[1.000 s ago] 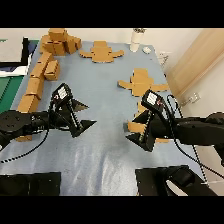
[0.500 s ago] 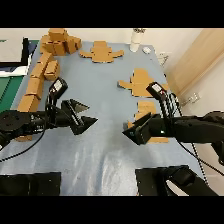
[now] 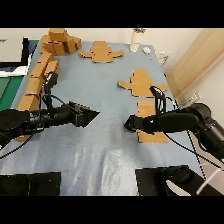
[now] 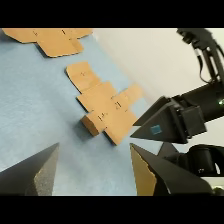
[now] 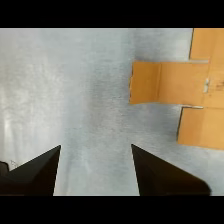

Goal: Fold the box.

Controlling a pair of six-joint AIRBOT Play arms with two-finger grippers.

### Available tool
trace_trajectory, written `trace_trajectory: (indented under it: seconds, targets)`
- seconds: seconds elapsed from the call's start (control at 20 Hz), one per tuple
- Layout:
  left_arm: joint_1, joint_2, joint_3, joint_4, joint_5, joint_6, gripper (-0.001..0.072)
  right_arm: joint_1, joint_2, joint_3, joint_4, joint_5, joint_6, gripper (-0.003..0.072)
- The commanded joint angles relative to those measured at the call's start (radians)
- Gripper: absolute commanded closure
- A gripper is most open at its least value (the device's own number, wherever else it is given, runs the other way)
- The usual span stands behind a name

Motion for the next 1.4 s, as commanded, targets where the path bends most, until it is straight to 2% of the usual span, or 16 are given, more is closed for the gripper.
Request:
trace_trajectory:
  seconds: [0.0,0.45,0.75,0.85,0.9,1.0,1.1,1.15,1.35]
  targets:
    - [0.0,0.0,0.0,-0.016,0.017,-0.018,0.0017,0.0,-0.064,0.001,-0.01,0.037,0.034,-0.0021]
    - [0.0,-0.011,0.0,-0.017,0.077,-0.014,0.0017,0.0,-0.105,0.001,0.079,0.245,0.035,-0.0021]
    - [0.0,-0.016,0.0,-0.017,0.094,-0.014,0.0017,0.0,-0.106,0.001,0.079,0.264,0.035,-0.002]
    - [0.0,-0.019,0.0,-0.018,0.095,-0.016,0.0017,-0.005,-0.109,0.001,0.041,0.26,0.036,0.0]
    - [0.0,-0.019,0.0,-0.018,0.092,-0.032,0.0017,-0.034,-0.112,0.011,0.005,0.229,0.048,0.0039]
    - [0.001,-0.024,0.0,-0.016,0.072,-0.071,0.0017,-0.172,-0.122,0.068,-0.101,0.049,0.036,0.0066]
    - [0.001,-0.035,0.0,-0.002,0.038,-0.075,0.0018,-0.369,-0.133,0.132,-0.18,-0.154,-0.101,0.0066]
    - [0.001,-0.046,0.001,0.004,0.032,-0.075,0.0018,-0.475,-0.139,0.15,-0.205,-0.205,-0.177,0.0066]
    - [0.001,-0.114,0.017,0.011,0.034,-0.078,0.0018,-0.898,-0.254,0.163,-0.211,-0.228,-0.503,0.0066]
